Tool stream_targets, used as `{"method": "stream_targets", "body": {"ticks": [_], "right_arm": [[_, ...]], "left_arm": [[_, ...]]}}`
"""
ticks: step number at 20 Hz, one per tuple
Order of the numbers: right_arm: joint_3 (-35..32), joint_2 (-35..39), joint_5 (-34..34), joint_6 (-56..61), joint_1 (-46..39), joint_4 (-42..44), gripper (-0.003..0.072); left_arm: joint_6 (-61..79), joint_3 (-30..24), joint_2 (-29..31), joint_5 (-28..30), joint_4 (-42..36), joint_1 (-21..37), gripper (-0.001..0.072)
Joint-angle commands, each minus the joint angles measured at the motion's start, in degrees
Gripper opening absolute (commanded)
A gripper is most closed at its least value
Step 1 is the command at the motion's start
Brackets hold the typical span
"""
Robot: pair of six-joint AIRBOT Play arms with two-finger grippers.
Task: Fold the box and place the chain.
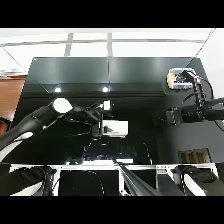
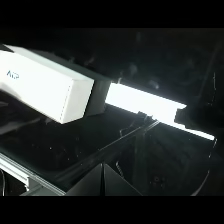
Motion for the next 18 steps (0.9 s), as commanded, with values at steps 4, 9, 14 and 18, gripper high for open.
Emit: {"method": "stream_targets", "body": {"ticks": [4, 9, 14, 18], "right_arm": [[0.1, 0.1, -0.7, 0.1, -0.1, -2.6, 0.0019], [0.1, 0.1, -1.1, 0.1, -0.1, -3.5, 0.0019], [0.1, 0.1, -1.3, 0.2, -0.1, -4.5, 0.0019], [0.1, 0.1, -1.4, 0.1, -0.1, -4.5, 0.0019]], "left_arm": [[-4.4, 3.1, -5.6, -1.5, 1.1, -0.9, 0.0716], [-4.4, 3.2, -6.1, -3.3, 3.0, -1.5, 0.0716], [-4.4, 3.5, -6.2, -3.1, 4.5, -4.2, 0.0716], [-4.4, 3.7, -7.0, -2.8, 7.1, -6.1, 0.0716]]}}
